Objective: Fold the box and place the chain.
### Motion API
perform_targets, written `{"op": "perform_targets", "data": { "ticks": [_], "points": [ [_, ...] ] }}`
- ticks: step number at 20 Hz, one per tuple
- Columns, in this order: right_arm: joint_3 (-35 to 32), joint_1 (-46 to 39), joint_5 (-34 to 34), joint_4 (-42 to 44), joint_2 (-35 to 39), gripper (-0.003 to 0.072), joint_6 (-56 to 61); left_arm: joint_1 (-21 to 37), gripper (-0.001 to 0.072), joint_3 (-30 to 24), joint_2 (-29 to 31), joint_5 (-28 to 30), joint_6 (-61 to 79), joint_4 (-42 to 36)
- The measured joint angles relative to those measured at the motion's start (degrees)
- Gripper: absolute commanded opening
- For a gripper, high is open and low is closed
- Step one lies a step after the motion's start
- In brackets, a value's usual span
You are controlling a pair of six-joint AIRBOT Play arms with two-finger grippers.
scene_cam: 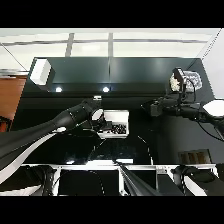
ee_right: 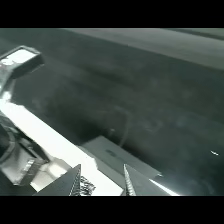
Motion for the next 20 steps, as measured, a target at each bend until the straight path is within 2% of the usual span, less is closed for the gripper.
{"op": "perform_targets", "data": {
  "ticks": [2, 3, 4, 5, 6, 7, 8, 11, 15, 17, 20],
  "points": [
    [0.07, -0.92, 0.57, -1.38, 0.0, 0.0316, -0.02, 0.07, 0.0034, 0.17, -0.02, 0.76, 0.55, 0.0],
    [0.09, -1.16, 1.03, -2.23, 0.0, 0.0316, -0.02, 0.11, 0.0144, 0.37, -0.02, 1.18, 0.59, 0.02],
    [0.11, -1.38, 1.36, -2.99, 0.0, 0.0316, -0.07, 0.13, 0.0296, 0.57, -0.02, 1.2, 0.59, 0.02],
    [0.11, -1.55, 1.7, -3.82, 0.0, 0.0316, -0.09, 0.13, 0.0347, 0.81, -0.02, 1.2, 0.57, 0.02],
    [0.11, -1.64, 1.88, -4.13, 0.0, 0.0316, -0.09, 0.13, 0.0355, 1.14, 0.07, 1.27, 0.57, -0.02],
    [0.11, -1.7, 2.14, -4.59, 0.0, 0.0316, -0.09, 0.13, 0.0401, 1.49, 0.26, 1.16, 0.57, -0.15],
    [0.11, -1.75, 2.25, -4.85, 0.0, 0.0316, -0.07, 0.13, 0.0421, 1.86, 0.68, 1.09, 0.72, -0.13],
    [0.11, -1.86, 2.75, -5.27, 0.0, 0.0316, 0.0, 0.13, 0.0421, 2.36, 3.85, 0.22, 4.79, 0.83],
    [0.11, -1.9, 3.43, -5.6, 0.0, 0.0316, 0.17, 0.81, 0.042, 0.83, 12.44, -0.52, 12.2, 4.17],
    [0.11, -1.9, 3.56, -5.62, 0.0, 0.0316, 0.7, 2.69, 0.042, -1.81, 17.88, -0.37, 14.51, 6.05],
    [0.11, -1.9, 3.61, -5.64, 0.0, 0.0316, 1.66, 9.53, 0.0432, -8.59, 26.23, 1.03, 18.05, 7.17]
  ]
}}
